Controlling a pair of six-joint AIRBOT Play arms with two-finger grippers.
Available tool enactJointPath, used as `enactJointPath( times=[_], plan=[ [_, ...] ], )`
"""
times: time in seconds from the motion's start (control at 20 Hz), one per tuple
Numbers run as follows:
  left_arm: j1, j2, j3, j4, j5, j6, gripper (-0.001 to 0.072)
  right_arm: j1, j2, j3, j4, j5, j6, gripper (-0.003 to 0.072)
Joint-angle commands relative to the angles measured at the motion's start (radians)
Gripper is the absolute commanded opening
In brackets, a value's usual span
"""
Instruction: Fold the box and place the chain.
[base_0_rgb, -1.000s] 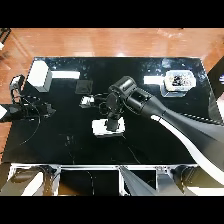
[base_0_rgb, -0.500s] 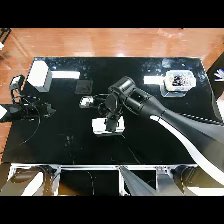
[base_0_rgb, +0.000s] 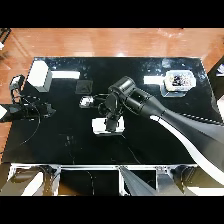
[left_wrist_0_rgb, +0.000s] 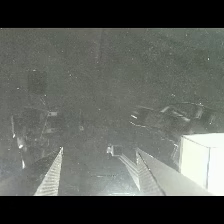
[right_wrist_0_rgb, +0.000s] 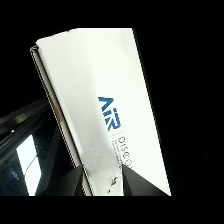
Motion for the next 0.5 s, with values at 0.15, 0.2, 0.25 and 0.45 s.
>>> enactJointPath(
  times=[0.15, 0.2, 0.25, 0.45],
  plan=[
    [0.0, 0.0, 0.0, 0.0, 0.0, 0.0, 0.0564, 0.001, 0.0, -0.045, 0.011, 0.026, 0.017, 0.0266],
    [0.0, 0.0, 0.0, 0.0, 0.0, 0.0, 0.0564, 0.001, 0.0, -0.045, 0.018, 0.037, 0.02, 0.0267],
    [0.0, 0.0, 0.0, 0.0, 0.0, 0.0, 0.0564, 0.001, 0.0, -0.045, 0.024, 0.047, 0.02, 0.0267],
    [0.0, 0.0, 0.0, 0.0, 0.001, 0.0, 0.0564, 0.001, 0.0, -0.045, 0.029, 0.05, 0.028, 0.0267]
  ],
)
